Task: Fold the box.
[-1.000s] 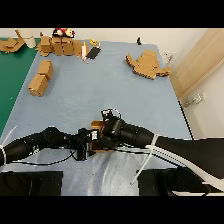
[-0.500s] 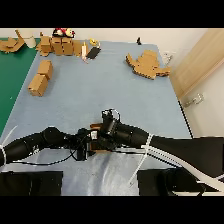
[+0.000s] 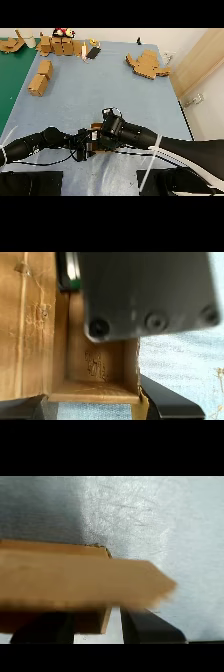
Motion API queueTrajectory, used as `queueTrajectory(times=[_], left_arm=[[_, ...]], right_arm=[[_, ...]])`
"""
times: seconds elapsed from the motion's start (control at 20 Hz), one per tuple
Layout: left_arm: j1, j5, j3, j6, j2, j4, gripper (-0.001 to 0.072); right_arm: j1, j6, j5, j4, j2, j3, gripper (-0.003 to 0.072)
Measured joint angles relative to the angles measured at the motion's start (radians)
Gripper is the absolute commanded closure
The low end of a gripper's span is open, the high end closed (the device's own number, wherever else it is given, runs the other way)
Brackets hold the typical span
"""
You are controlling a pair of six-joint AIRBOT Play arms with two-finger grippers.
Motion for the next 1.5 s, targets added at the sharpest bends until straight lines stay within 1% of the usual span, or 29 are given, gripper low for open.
queueTrajectory(times=[0.2, 0.25, 0.3, 0.35, 0.5, 0.6, 0.65, 0.75, 0.85, 0.9, 0.95, 1.05, 1.15, 1.25, 1.35, 1.5], left_arm=[[0.0, 0.001, 0.0, 0.0, 0.0, 0.0, 0.0215], [0.0, 0.001, 0.0, 0.0, 0.0, 0.0, 0.0216], [0.0, 0.001, 0.0, 0.0, 0.0, 0.0, 0.0216], [0.0, 0.001, 0.0, 0.0, 0.0, 0.0, 0.0216], [0.0, 0.001, 0.0, 0.0, 0.0, 0.0, 0.0216], [0.0, 0.001, 0.0, 0.0, 0.0, 0.0, 0.0215], [0.0, 0.001, 0.0, 0.0, 0.0, 0.0, 0.0216], [0.0, 0.001, 0.0, 0.0, 0.0, 0.0, 0.0215], [0.0, 0.001, 0.0, 0.0, 0.0, 0.0, 0.0216], [0.0, 0.001, 0.0, 0.0, 0.0, 0.0, 0.0215], [0.0, 0.001, 0.0, 0.0, 0.0, 0.0, 0.0216], [0.0, 0.001, 0.0, 0.0, 0.0, 0.0, 0.0216], [0.0, 0.001, 0.0, 0.0, 0.0, 0.0, 0.0216], [0.0, 0.001, 0.0, 0.0, 0.0, 0.0, 0.0216], [0.0, 0.002, 0.0, 0.0, 0.0, 0.0, 0.0215], [0.0, 0.002, 0.0, 0.0, 0.0, 0.0, 0.0216]], right_arm=[[-0.004, 0.011, -0.017, -0.019, 0.095, 0.0, 0.0295], [-0.009, 0.013, -0.027, -0.023, 0.126, 0.0, 0.0451], [-0.017, 0.015, -0.043, -0.03, 0.158, -0.001, 0.0651], [-0.027, 0.018, -0.058, -0.041, 0.186, -0.005, 0.0682], [-0.103, -0.012, -0.087, -0.08, 0.269, -0.049, 0.0683], [-0.222, -0.112, -0.05, -0.056, 0.311, -0.102, 0.0683], [-0.297, -0.193, -0.005, -0.014, 0.321, -0.127, 0.0683], [-0.472, -0.429, 0.088, 0.144, 0.317, -0.167, 0.0683], [-0.646, -0.708, 0.156, 0.383, 0.271, -0.183, 0.0683], [-0.721, -0.837, 0.176, 0.513, 0.231, -0.182, 0.0683], [-0.776, -0.933, 0.184, 0.614, 0.185, -0.173, 0.0683], [-0.853, -1.083, 0.177, 0.759, 0.077, -0.133, 0.0683], [-0.872, -1.206, 0.132, 0.873, -0.023, -0.082, 0.0683], [-0.853, -1.3, 0.101, 0.966, -0.08, -0.047, 0.0683], [-0.809, -1.38, 0.074, 1.025, -0.111, -0.031, 0.0684], [-0.731, -1.464, 0.058, 1.07, -0.129, -0.039, 0.0684]])
